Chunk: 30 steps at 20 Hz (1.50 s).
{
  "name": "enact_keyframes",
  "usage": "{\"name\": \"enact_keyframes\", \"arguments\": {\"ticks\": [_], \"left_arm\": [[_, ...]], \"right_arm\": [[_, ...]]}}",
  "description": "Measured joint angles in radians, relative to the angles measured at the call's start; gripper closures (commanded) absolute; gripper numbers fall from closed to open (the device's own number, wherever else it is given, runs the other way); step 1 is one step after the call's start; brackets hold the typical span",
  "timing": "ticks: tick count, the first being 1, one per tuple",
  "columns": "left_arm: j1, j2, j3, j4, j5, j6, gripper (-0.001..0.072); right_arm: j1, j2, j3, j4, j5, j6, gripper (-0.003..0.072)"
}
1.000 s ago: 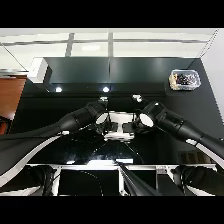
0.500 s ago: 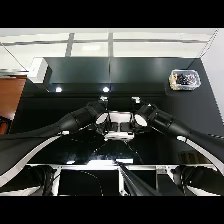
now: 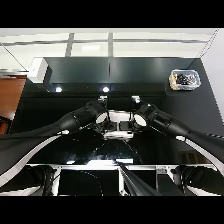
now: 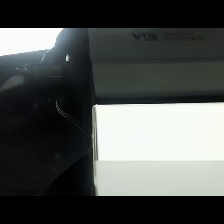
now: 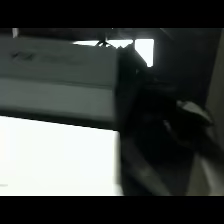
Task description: Fold the box and place the chain.
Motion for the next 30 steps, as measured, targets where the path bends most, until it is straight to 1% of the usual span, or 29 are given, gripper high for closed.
{"name": "enact_keyframes", "arguments": {"ticks": [4,6,10,13,14,16,18,19,21,23,25,27,28,30], "left_arm": [[0.0,0.0,0.0,-0.003,-0.002,-0.002,0.0682],[0.0,0.0,0.0,-0.003,-0.004,-0.004,0.0682],[0.0,0.0,0.0,-0.003,-0.006,-0.005,0.0682],[0.0,0.0,0.0,-0.003,-0.006,-0.005,0.0682],[0.0,0.0,0.0,-0.003,-0.005,-0.005,0.0682],[0.0,0.0,0.0,-0.003,-0.003,-0.005,0.0682],[0.0,0.0,0.0,-0.002,-0.002,-0.005,0.0682],[0.0,0.0,0.0,-0.002,0.0,-0.005,0.0682],[0.0,0.0,0.0,0.001,0.002,-0.005,0.0683],[0.0,0.0,0.0,0.002,0.004,-0.005,0.0682],[0.0,0.0,0.0,0.003,0.009,-0.005,0.0682],[0.0,0.0,0.0,0.005,0.009,-0.005,0.0682],[0.0,0.0,0.0,0.005,0.011,-0.005,0.0682],[0.0,0.0,0.0,0.005,0.016,-0.005,0.0682]], "right_arm": [[0.0,0.013,0.0,0.005,0.017,-0.032,0.0299],[0.0,0.044,0.0,0.014,0.041,-0.068,0.0299],[-0.013,0.168,0.0,-0.005,0.109,-0.105,0.0299],[-0.063,0.311,0.0,-0.035,0.158,-0.133,0.03],[-0.089,0.361,0.0,-0.073,0.173,-0.149,0.0308],[-0.155,0.43,-0.001,-0.225,0.214,-0.172,0.0308],[-0.256,0.459,-0.01,-0.383,0.233,-0.191,0.0309],[-0.331,0.462,-0.016,-0.435,0.217,-0.207,0.0308],[-0.494,0.443,-0.024,-0.48,0.134,-0.234,0.0305],[-0.658,0.39,-0.024,-0.47,0.024,-0.261,0.0002],[-0.792,0.295,0.0,-0.378,-0.075,-0.347,0.0001],[-0.882,0.164,0.072,-0.259,-0.148,-0.471,0.0002],[-0.912,0.089,0.13,-0.215,-0.174,-0.518,0.0002],[-0.948,-0.066,0.269,-0.155,-0.189,-0.581,0.0003]]}}
